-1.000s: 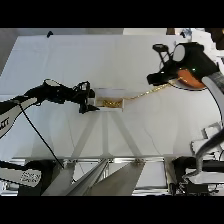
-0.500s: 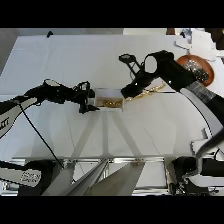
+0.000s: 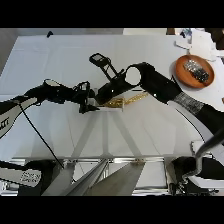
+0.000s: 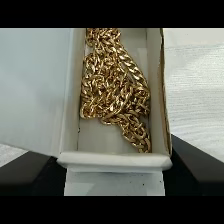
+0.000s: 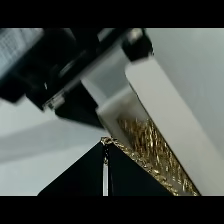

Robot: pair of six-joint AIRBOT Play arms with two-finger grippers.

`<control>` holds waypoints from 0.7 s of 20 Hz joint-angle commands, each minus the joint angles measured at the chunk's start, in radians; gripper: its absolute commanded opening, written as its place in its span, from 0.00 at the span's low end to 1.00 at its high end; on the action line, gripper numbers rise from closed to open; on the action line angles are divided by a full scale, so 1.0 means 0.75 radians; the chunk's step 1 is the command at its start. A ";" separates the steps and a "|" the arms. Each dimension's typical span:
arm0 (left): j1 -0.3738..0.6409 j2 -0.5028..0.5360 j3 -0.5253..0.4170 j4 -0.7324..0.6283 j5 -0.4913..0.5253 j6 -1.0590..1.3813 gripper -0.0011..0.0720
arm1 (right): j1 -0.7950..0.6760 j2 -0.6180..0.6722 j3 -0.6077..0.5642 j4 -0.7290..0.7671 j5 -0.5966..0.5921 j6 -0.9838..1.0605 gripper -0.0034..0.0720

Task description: Fold the box and place the chain.

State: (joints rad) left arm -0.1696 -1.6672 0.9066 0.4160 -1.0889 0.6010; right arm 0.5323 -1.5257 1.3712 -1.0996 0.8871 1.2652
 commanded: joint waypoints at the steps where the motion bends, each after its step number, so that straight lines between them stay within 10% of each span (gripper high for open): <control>1: -0.001 0.001 0.001 0.000 0.000 0.001 0.55 | 0.027 -0.022 -0.001 0.007 -0.160 -0.017 0.06; 6: -0.001 0.001 0.001 0.000 0.000 0.001 0.55 | 0.026 -0.065 -0.001 -0.223 0.042 -0.008 0.07; 9: -0.001 0.001 0.001 0.000 0.001 0.000 0.55 | 0.027 -0.085 -0.001 -0.248 0.123 -0.008 0.33; 14: -0.001 0.001 0.001 -0.001 0.000 0.001 0.55 | -0.015 0.022 0.000 -0.234 0.140 -0.094 0.34</control>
State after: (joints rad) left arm -0.1692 -1.6672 0.9066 0.4156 -1.0889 0.6010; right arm 0.5419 -1.5490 1.3712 -1.2636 0.9661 1.2369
